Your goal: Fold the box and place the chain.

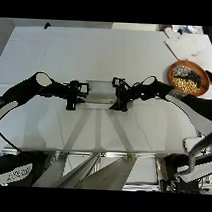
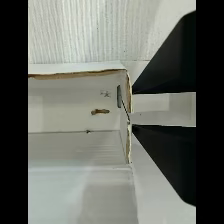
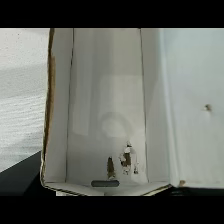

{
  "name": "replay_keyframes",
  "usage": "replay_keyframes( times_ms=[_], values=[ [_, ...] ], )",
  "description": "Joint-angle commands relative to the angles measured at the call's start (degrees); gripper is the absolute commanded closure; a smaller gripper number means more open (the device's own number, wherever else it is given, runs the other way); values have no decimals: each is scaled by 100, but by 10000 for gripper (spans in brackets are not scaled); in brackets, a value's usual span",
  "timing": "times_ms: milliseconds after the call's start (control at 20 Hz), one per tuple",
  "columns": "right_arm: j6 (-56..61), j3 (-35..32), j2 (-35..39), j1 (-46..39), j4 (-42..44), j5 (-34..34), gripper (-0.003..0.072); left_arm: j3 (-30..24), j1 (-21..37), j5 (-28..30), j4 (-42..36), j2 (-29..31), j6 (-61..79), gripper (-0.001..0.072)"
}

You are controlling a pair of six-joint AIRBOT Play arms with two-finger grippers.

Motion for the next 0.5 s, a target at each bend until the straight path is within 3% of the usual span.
replay_keyframes(
  times_ms=[0,100,300,350,450],
  values=[
    [0,2,2,-2,0,2,161,-2,-11,44,-92,-68,83,520],
    [0,2,2,-2,0,2,161,-2,-35,4,-369,-149,129,625],
    [0,2,2,-2,0,2,161,-2,-74,31,-761,-271,225,613],
    [0,2,2,-2,0,2,161,-2,-74,24,-763,-280,225,557],
    [0,2,2,-2,0,2,161,-2,-74,31,-761,-302,214,289]
  ],
)
